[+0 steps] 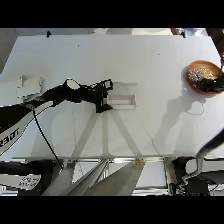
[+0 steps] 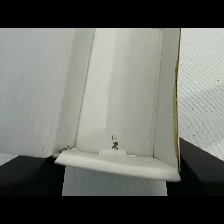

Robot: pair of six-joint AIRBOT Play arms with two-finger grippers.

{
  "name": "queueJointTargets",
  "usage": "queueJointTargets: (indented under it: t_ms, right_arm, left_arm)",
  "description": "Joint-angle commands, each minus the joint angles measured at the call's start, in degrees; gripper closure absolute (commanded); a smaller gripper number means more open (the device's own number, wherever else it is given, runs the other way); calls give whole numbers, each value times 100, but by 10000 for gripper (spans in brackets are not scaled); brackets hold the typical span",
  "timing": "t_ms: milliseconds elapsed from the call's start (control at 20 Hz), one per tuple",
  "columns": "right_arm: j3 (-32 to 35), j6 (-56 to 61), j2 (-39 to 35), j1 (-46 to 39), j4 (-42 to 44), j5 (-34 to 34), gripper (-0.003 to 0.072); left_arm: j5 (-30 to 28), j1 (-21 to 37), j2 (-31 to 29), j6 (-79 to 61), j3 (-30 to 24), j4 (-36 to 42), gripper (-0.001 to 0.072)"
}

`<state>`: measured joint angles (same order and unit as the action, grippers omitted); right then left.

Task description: Fold the box and place the chain.

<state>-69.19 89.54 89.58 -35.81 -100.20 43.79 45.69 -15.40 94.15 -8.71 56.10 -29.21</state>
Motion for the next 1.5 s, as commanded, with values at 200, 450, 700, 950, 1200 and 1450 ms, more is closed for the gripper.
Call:
queueJointTargets:
  t_ms: [200,450,700,950,1200,1450]
  right_arm:
    - [-11,-590,-1718,437,103,1641,675]
    - [-9,-927,-2192,1294,568,3136,676]
    - [-9,-898,-2356,2706,741,3639,676]
    - [-9,-835,-2354,4336,802,3429,676]
    - [-9,-953,-2277,5342,1554,2601,676]
    - [-9,-1390,-1930,5882,2400,1611,676]
  left_arm:
    - [-2,-4,0,-2,2,0,473]
    - [0,-4,0,-2,2,0,473]
    - [-2,-4,0,-2,2,0,473]
    - [-2,-4,0,-2,2,0,473]
    - [-2,-4,0,-2,2,0,473]
    - [-2,-4,0,-2,2,0,473]
